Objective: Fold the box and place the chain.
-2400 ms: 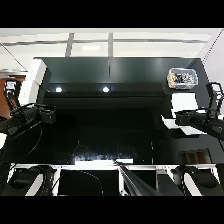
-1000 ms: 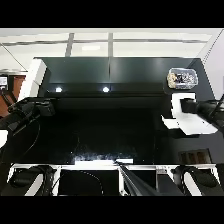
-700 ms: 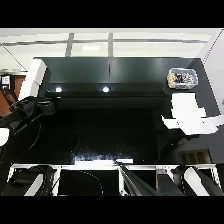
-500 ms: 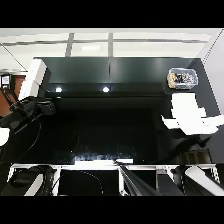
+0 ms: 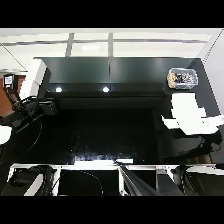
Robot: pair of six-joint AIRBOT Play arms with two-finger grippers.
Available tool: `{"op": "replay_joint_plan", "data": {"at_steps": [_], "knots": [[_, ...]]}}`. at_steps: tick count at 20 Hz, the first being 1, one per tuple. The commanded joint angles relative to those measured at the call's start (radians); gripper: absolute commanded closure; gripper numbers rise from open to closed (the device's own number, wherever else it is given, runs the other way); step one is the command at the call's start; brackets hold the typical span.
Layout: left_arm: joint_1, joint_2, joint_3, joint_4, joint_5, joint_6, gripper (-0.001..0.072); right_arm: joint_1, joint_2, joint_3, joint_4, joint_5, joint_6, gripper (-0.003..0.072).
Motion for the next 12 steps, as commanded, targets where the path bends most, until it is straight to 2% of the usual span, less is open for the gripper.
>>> {"op": "replay_joint_plan", "data": {"at_steps": [1, 5, 9, 12], "knots": [[0.0, -0.032, 0.0, -0.018, -0.007, -0.044, 0.0007, -0.002, -0.165, 0.125, 0.074, 0.164, -0.079, -0.0024], [0.0, -0.056, 0.0, -0.056, 0.0, -0.048, 0.0007, 0.035, -0.275, 0.245, 0.119, 0.274, -0.087, -0.0023], [0.0, -0.062, 0.0, -0.086, 0.002, -0.048, 0.0007, 0.093, -0.315, 0.254, 0.108, 0.329, -0.086, -0.0022], [0.0, -0.062, 0.0, -0.086, 0.002, -0.048, 0.0007, 0.114, -0.315, 0.254, 0.04, 0.335, -0.081, -0.0021]]}}
